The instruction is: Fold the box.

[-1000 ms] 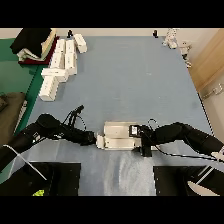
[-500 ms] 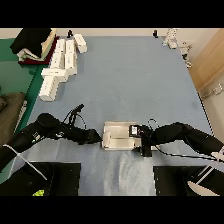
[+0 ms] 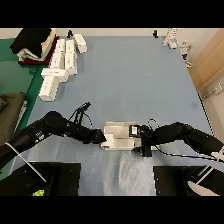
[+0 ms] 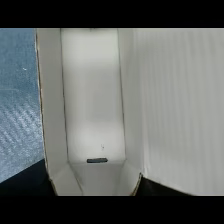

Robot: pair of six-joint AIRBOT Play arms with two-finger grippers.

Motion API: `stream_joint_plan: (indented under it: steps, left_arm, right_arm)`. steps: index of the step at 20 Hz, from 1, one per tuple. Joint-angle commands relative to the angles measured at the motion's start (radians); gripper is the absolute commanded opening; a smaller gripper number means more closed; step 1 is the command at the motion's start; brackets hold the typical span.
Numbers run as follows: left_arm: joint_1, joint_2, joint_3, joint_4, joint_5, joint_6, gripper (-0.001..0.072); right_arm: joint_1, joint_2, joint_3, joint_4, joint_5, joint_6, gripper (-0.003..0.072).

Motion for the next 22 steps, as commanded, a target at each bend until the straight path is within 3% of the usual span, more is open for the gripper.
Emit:
stream_joint_plan:
  steps: [1, 8, 20, 22]
  left_arm:
    - [-0.15, -0.003, 0.077, 0.27, 0.069, -0.323, 0.0415]
    - [-0.359, -0.101, 0.226, 0.626, -0.017, -0.768, 0.0408]
    - [-0.514, -0.379, 0.455, 0.768, -0.203, -1.037, 0.0407]
    - [-0.528, -0.402, 0.474, 0.788, -0.205, -1.068, 0.0367]
  right_arm:
    - [0.0, 0.001, 0.0, 0.0, 0.0, 0.0, 0.0505]
    - [0.001, 0.001, 0.0, 0.0, 0.0, 0.0, 0.0505]
    - [0.001, 0.001, 0.0, 0.0, 0.0, 0.0, 0.0505]
    - [0.001, 0.001, 0.0, 0.0, 0.0, 0.0, 0.0505]
